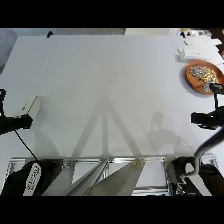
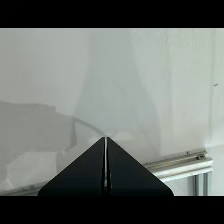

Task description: Fold the box and place the chain.

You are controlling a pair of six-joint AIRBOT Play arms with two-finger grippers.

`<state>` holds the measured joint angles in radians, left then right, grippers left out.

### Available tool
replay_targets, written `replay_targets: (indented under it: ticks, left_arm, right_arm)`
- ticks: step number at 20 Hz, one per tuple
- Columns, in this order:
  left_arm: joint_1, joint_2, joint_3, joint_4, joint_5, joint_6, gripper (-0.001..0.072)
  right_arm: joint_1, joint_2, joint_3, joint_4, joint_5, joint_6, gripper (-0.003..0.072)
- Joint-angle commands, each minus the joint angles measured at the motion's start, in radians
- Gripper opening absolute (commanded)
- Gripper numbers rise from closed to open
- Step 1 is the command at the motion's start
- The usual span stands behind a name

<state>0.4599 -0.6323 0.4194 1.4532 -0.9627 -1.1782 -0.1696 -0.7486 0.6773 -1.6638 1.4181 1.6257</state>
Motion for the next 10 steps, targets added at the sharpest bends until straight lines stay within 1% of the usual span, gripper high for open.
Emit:
replay_targets:
  ticks: [1, 2, 3, 4, 5, 8, 10]
  left_arm:
    - [0.0, 0.042, -0.001, 0.003, -0.034, 0.0, 0.0322]
    - [0.0, 0.06, -0.001, 0.003, -0.041, 0.0, 0.0398]
    - [0.0, 0.083, -0.001, 0.003, -0.047, 0.0, 0.0503]
    - [0.0, 0.105, -0.001, 0.004, -0.053, 0.0, 0.0587]
    - [0.0, 0.13, -0.001, 0.006, -0.064, 0.0, 0.0599]
    - [-0.001, 0.196, -0.001, 0.002, -0.075, -0.001, 0.0601]
    - [-0.014, 0.227, -0.001, 0.005, -0.086, -0.001, 0.0652]
  right_arm:
    - [-0.001, 0.001, 0.001, 0.0, 0.0, 0.0, 0.0021]
    - [-0.001, 0.001, 0.001, 0.0, 0.0, 0.0, 0.0021]
    - [-0.001, 0.001, 0.001, 0.0, 0.0, 0.0, 0.0021]
    - [-0.001, 0.001, 0.001, 0.0, 0.0, 0.0, 0.0021]
    - [-0.001, 0.001, 0.001, 0.0, 0.0, 0.0, 0.0021]
    - [-0.001, 0.001, 0.001, 0.0, 0.0, 0.0, 0.0021]
    - [-0.001, 0.001, 0.001, 0.0, 0.0, 0.0, 0.0021]
